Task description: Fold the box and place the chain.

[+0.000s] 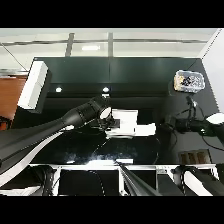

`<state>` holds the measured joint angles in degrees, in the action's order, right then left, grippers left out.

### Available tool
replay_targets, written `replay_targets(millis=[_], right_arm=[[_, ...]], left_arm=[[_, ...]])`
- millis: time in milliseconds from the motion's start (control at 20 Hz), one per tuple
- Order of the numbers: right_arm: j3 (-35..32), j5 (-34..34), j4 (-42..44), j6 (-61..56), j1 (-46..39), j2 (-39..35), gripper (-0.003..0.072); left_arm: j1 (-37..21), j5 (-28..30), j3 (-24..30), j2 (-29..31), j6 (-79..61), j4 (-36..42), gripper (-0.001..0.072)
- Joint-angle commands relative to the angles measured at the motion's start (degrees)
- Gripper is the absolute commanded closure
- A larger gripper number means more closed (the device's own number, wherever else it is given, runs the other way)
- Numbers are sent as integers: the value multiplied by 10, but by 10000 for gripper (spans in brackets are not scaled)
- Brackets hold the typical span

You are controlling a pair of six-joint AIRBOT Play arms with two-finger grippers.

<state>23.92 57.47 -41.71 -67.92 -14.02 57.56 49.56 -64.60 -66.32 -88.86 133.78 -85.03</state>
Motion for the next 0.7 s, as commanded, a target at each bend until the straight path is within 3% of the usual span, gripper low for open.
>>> replay_targets(millis=[0,200,400,450,500,650], right_arm=[[-31,-14,53,-19,55,46,664],[-1,-7,143,70,149,100,662],[68,46,111,99,151,101,635],[80,61,111,99,151,101,288],[89,75,110,100,151,101,13],[101,93,114,100,153,101,1]], left_arm=[[0,0,0,0,0,0,680],[0,0,0,0,0,0,680],[0,0,0,0,0,1,680],[0,0,0,0,0,1,679],[0,0,0,0,0,1,680],[0,0,0,0,0,1,680]])
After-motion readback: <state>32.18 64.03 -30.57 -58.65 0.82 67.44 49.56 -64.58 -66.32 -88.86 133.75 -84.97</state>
